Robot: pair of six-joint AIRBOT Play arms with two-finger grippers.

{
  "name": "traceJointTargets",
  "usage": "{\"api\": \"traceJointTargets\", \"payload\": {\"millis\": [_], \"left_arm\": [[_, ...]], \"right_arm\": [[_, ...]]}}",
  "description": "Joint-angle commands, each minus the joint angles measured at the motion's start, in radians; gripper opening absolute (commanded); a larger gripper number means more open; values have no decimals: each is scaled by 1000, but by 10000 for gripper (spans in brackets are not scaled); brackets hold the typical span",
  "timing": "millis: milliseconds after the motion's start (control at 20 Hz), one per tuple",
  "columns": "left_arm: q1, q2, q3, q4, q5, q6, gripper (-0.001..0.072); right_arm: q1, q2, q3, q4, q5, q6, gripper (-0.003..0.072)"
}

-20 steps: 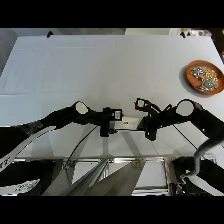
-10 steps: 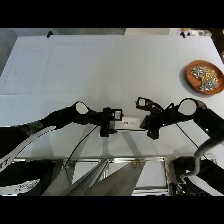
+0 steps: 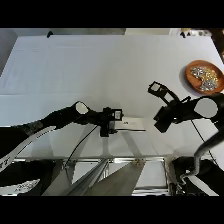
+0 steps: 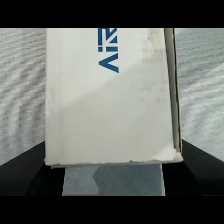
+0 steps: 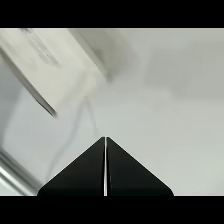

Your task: Fold the box and place the chain.

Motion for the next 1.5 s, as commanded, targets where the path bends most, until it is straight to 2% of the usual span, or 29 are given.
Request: {"api": "traceJointTargets", "payload": {"millis": [0, 150, 300, 350, 450, 600, 750, 1000, 1200, 1300, 1450], "left_arm": [[0, 0, 0, 1, 0, 0, 50], [0, 0, 0, -14, -1, 0, 50], [0, 0, 0, -14, -13, 0, 48], [0, 2, 0, -14, -12, 2, 0], [6, 21, 0, -11, -3, 0, 4], [36, 106, 0, -5, 1, -17, 4], [105, 254, 0, 35, 0, -298, 4], [290, 573, 0, 439, -27, -752, 4], [497, 797, 0, 650, -118, -1066, 4], [616, 876, -1, 767, -185, -1205, 4], [813, 942, -5, 934, -236, -1454, 6]], "right_arm": [[-67, 11, 7, -270, 252, 310, 19], [-174, 11, 7, -237, 306, 311, 20], [-208, 11, 7, -219, 279, 311, 20], [-208, 11, 7, -214, 262, 312, 21], [-208, 11, 7, -202, 245, 330, 21], [-208, 11, 7, -201, 253, 329, 21], [-208, 11, 7, -201, 253, 329, 21], [-208, 11, 7, -201, 253, 329, 21], [-208, 11, 7, -202, 253, 329, 21], [-208, 11, 7, -201, 253, 329, 21], [-208, 11, 7, -202, 253, 329, 21]]}}
